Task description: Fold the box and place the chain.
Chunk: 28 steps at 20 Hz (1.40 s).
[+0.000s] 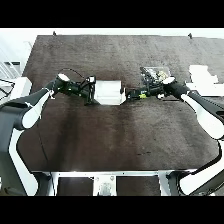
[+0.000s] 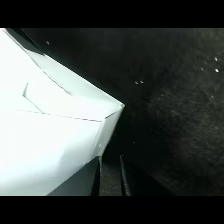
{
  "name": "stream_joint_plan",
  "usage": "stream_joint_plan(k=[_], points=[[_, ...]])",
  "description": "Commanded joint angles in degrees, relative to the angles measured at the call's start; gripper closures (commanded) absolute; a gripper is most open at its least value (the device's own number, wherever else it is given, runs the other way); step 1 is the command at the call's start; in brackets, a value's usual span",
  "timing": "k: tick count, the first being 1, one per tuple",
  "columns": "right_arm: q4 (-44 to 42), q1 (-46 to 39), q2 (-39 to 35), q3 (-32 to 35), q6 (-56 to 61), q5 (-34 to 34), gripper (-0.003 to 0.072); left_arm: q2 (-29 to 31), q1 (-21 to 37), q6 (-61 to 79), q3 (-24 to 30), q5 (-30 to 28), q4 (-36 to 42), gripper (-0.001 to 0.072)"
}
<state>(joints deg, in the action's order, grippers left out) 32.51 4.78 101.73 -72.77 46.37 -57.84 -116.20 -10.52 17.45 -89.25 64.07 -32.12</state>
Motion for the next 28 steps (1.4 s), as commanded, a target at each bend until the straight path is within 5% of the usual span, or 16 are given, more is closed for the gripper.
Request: stream_joint_plan(k=[1, 8, 28], points=[[-1.05, 0.15, -1.36, -0.57, 0.22, -0.35, 0.0481, 0.0, 0.04, 0.0, 0.02, 0.0, -0.02, 0.0247], [-1.88, 2.12, -1.88, -0.92, 4.46, -0.28, 0.0167, 0.0, 0.04, 0.0, 0.02, 0.0, 0.0, 0.0247], [18.51, 10.29, -1.79, -8.87, 27.56, 1.92, 0.0167, 0.0, 0.04, -0.04, 0.02, 0.04, 0.02, 0.0247]])
